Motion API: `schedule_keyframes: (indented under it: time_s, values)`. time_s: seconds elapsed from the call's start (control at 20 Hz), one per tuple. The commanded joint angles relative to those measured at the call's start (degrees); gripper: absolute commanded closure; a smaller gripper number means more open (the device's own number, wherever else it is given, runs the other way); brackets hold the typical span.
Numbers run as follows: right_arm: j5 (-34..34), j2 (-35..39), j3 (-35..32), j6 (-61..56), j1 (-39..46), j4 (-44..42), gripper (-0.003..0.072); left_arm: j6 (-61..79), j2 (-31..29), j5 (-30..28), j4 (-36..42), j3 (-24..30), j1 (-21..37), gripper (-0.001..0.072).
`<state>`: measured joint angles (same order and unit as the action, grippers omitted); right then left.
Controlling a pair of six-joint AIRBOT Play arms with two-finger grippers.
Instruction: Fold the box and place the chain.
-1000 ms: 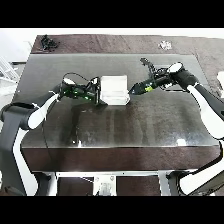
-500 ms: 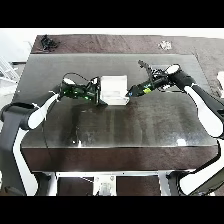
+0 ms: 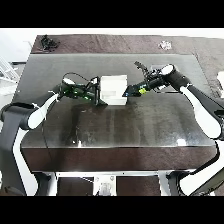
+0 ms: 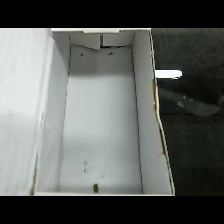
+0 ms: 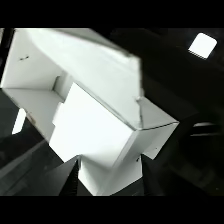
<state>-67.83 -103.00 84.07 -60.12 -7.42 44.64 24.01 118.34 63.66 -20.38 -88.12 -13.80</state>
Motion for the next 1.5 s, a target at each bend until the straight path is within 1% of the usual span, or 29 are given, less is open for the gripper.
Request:
schedule_keyframes:
  time_s: [0.0, 0.35, 0.65, 0.85, 0.9, 1.1, 1.2, 1.35, 1.4, 1.45]
  values:
    - [3.2, 0.0, 0.5, -6.0, -1.5, 2.9, 0.0215, 0.0, 0.0, 0.0, 0.0, 0.0, 0.0, 0.0357]
    - [3.6, 0.0, 5.2, -19.9, -6.6, 18.2, 0.0216, 0.0, 0.0, 0.0, 0.0, 0.0, 0.0, 0.0357]
    - [3.9, 0.0, 6.8, -35.7, -12.2, 37.9, 0.0215, 0.0, 0.0, 0.0, 0.0, 0.0, 0.0, 0.0357]
    - [4.0, 0.0, 7.1, -42.4, -13.7, 40.7, 0.0219, 0.0, 0.0, 0.0, 0.0, 0.0, 0.0, 0.0357]
    - [4.0, 0.0, 7.1, -43.8, -14.2, 41.7, 0.0241, 0.0, 0.0, 0.0, 0.0, 0.0, 0.0, 0.0357]
    - [4.0, 0.0, 7.1, -49.8, -17.2, 45.6, 0.0242, 0.0, 0.0, 0.0, 0.0, 0.0, 0.0, 0.0357]
    - [4.0, 0.0, 7.1, -54.7, -18.4, 48.6, 0.0241, 0.0, 0.0, 0.0, 0.0, 0.0, 0.0, 0.0357]
    - [4.0, 0.0, 7.1, -58.0, -19.4, 49.9, 0.0242, 0.0, 0.0, -0.1, 0.0, 0.0, 0.0, 0.0357]
    - [4.0, 0.0, 7.1, -59.6, -19.4, 51.1, 0.0247, 0.0, 0.0, -0.1, 0.0, 0.0, 0.0, 0.0357]
    - [4.0, 0.0, 7.1, -61.4, -19.4, 52.3, 0.027, 0.0, 0.0, -0.1, 0.0, 0.0, 0.0, 0.0357]
